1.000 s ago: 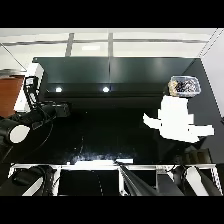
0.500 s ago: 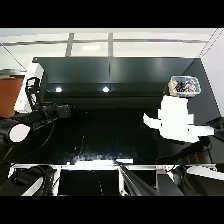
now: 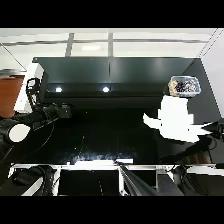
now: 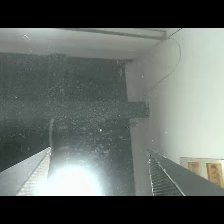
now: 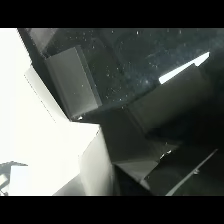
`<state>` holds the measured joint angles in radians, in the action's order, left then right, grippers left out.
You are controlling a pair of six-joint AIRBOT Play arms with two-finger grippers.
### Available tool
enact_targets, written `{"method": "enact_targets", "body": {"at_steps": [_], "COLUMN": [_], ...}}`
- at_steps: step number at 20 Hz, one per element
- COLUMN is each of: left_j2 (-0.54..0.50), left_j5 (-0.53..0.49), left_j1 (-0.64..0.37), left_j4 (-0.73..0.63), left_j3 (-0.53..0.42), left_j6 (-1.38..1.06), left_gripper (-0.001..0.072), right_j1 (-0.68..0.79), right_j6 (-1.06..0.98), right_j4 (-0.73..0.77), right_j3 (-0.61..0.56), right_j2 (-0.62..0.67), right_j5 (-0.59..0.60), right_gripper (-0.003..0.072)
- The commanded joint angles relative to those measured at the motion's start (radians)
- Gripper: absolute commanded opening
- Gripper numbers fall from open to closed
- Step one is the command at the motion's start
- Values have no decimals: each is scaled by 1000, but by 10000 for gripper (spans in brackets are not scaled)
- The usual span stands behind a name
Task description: Fold the box and place the chain.
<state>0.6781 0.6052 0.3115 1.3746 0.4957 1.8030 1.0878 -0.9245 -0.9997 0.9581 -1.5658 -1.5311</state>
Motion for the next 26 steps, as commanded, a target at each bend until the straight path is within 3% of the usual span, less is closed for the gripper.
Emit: {"method": "enact_targets", "body": {"at_steps": [1,2,3,7,12,18,22,26], "left_j2": [0,0,0,0,0,1,24,119], "left_j5": [1,2,2,0,0,5,5,10], "left_j1": [0,0,0,0,0,13,46,-25], "left_j4": [-4,-5,-5,-14,-15,-95,-251,-378], "left_j3": [0,0,0,0,0,0,0,0], "left_j6": [0,0,0,0,0,-77,-179,-185], "left_gripper": [699,699,698,699,698,697,696,696], "right_j1": [0,0,0,-60,-238,-457,-671,-957], "right_j6": [36,51,68,88,65,-27,-29,-48], "right_j4": [2,8,17,23,31,188,365,420], "right_j3": [3,3,3,3,-11,-80,-258,-476], "right_j2": [-5,-3,2,37,103,270,495,783], "right_j5": [11,11,9,-11,-27,32,207,441], "right_gripper": [119,113,26,24,23,24,24,23]}}
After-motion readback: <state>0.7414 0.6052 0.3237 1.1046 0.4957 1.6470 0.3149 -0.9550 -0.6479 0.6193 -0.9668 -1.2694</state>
